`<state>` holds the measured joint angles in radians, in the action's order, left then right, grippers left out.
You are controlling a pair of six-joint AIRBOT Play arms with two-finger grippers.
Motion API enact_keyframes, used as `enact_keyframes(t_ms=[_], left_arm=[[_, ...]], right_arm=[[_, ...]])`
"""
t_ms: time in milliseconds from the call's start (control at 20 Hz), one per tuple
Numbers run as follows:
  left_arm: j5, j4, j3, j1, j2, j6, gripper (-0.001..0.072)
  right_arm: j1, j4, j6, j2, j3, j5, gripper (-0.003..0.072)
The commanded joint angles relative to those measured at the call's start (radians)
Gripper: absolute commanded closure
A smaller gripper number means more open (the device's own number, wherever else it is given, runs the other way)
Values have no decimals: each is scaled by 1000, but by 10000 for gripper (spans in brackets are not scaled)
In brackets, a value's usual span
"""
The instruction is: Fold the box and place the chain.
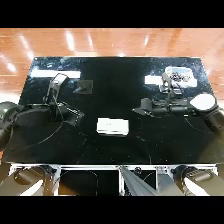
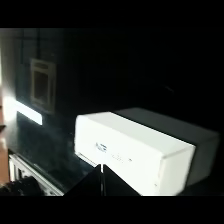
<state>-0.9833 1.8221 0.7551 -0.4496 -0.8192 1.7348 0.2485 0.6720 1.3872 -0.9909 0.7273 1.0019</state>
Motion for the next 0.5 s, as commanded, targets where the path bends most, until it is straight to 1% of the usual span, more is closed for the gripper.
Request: enact_keyframes(t_ms=[0, 50, 150, 200, 250, 300, 450], left_arm=[[-127, 1, 87, -5, -59, 312, 176], [-154, 0, 98, -14, -80, 394, 145], [-175, -13, 98, -45, -112, 526, 145], [-169, -32, 98, -64, -128, 567, 109], [-156, -58, 98, -86, -145, 594, 91], [-135, -83, 98, -107, -157, 594, 91], [-53, -59, 98, -153, -172, 538, 91]], right_arm=[[-62, 129, -2, 24, 0, 86, 654], [-62, 150, -1, 24, 0, 86, 654], [-62, 156, -2, 24, 0, 77, 654], [-62, 156, -2, 24, 0, 71, 654], [-62, 156, -2, 24, 0, 66, 654], [-62, 157, -2, 24, 0, 66, 654], [-62, 172, -1, 24, 0, 68, 654]])
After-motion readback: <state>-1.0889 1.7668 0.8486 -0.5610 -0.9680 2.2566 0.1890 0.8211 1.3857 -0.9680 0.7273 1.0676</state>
